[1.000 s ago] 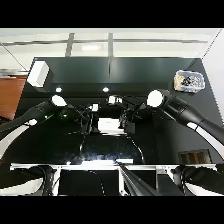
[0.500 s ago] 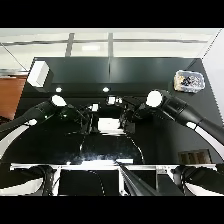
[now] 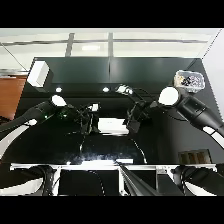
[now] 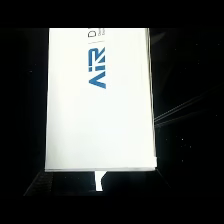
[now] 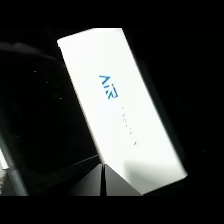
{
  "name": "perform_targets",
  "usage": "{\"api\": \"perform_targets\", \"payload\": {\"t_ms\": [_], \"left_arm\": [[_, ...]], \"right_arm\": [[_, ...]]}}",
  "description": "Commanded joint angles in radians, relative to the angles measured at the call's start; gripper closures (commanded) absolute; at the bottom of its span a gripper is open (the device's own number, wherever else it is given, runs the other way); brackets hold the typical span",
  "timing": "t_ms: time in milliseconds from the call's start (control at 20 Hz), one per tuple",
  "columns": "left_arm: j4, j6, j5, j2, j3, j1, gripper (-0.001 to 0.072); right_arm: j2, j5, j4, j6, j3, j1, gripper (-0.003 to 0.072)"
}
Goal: Fold the box and place the chain.
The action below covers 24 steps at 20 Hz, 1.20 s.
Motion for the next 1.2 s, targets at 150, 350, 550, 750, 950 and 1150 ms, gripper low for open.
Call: {"api": "perform_targets", "payload": {"t_ms": [150, 350, 550, 750, 950, 1150], "left_arm": [[0.0, 0.001, 0.0, 0.0, 0.001, 0.0, 0.0365], [0.0, 0.001, 0.0, 0.0, 0.001, 0.001, 0.0365], [0.0, 0.001, 0.0, 0.0, 0.001, 0.001, 0.0365], [0.0, 0.001, 0.001, 0.0, 0.001, 0.0, 0.0365], [0.0, 0.001, 0.001, 0.0, 0.001, 0.0, 0.0365], [0.0, 0.001, 0.001, 0.0, 0.001, 0.001, 0.0365]], "right_arm": [[0.009, -0.192, 0.769, 0.005, -0.284, -0.084, 0.0669], [-0.06, -0.229, 0.87, 0.005, -0.337, -0.084, 0.0669], [-0.09, -0.247, 0.823, 0.052, -0.337, -0.085, 0.0669], [-0.111, -0.271, 0.708, 0.149, -0.337, -0.084, 0.0669], [-0.127, -0.279, 0.696, 0.148, -0.337, -0.084, 0.0668], [-0.127, -0.282, 0.681, 0.148, -0.337, -0.084, 0.0669]]}}
